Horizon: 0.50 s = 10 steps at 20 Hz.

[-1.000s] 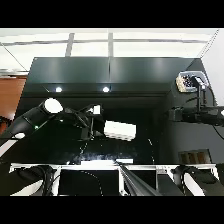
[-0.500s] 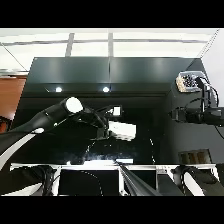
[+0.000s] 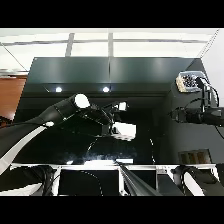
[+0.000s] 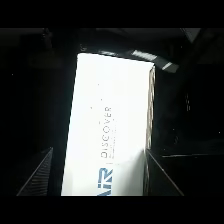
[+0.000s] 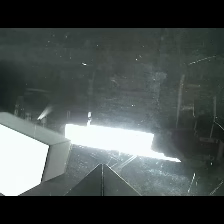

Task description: Fold the box and place the chain.

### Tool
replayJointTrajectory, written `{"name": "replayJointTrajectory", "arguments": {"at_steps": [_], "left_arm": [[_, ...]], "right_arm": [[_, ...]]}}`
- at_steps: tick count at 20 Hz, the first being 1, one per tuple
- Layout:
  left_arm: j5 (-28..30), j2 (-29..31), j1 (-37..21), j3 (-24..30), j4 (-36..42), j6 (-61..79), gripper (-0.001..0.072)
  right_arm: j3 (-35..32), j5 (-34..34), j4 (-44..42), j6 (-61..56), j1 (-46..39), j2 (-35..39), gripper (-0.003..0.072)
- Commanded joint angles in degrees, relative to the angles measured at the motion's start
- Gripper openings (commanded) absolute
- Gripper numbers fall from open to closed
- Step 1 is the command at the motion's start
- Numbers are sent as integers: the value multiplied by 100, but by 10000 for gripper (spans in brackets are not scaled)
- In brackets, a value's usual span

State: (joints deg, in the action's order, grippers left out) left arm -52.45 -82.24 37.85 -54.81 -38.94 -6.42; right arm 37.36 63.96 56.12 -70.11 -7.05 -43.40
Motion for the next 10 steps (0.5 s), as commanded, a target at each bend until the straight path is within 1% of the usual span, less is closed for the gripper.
{"name": "replayJointTrajectory", "arguments": {"at_steps": [1,4,10], "left_arm": [[-94,-37,2,-20,-2,-48,704],[-210,-37,2,-20,-4,-48,704],[-160,-57,4,-20,-2,-44,707]], "right_arm": [[-2,0,-15,2,-4,4,9],[-2,-2,-15,2,-4,4,9],[-2,-76,-20,0,-4,4,9]]}}
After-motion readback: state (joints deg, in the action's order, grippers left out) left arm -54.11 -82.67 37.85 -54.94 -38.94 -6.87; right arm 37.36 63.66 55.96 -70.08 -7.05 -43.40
